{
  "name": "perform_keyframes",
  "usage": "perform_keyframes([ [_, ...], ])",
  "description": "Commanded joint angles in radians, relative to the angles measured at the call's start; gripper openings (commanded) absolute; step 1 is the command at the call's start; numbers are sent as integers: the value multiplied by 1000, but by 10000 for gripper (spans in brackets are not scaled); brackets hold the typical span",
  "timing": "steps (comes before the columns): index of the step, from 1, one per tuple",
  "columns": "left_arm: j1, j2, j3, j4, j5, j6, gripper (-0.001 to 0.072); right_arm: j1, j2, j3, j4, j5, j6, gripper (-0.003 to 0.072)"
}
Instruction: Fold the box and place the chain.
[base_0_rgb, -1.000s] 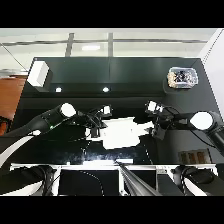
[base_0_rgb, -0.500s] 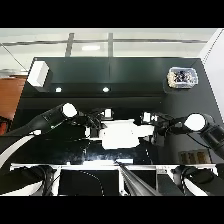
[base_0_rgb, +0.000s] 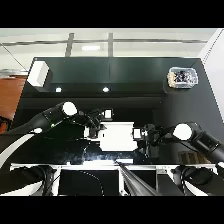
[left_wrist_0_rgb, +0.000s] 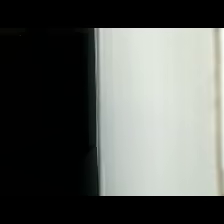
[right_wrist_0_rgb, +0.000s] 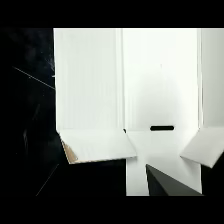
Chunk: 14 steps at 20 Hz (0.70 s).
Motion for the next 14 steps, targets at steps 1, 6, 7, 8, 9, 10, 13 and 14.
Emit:
perform_keyframes([
  [1,1,1,3,-6,-7,0,33,64,-4,-10,1,-78,-8,622],
  [6,1,1,3,-6,-7,0,33,95,-47,-11,47,-96,-8,629],
  [7,1,1,3,-6,-7,0,33,105,-61,-11,53,-122,-8,629],
  [8,1,1,3,-6,-7,0,33,118,-69,-11,54,-157,-7,629],
  [9,1,1,3,-6,-7,0,33,134,-77,-11,56,-192,-5,629],
  [10,1,1,3,-6,-7,0,33,150,-85,-11,63,-218,10,628],
  [13,1,1,3,-6,-7,0,33,180,-95,-9,110,-265,23,627],
  [14,1,1,3,-6,-8,0,33,177,-90,0,105,-265,53,627],
])
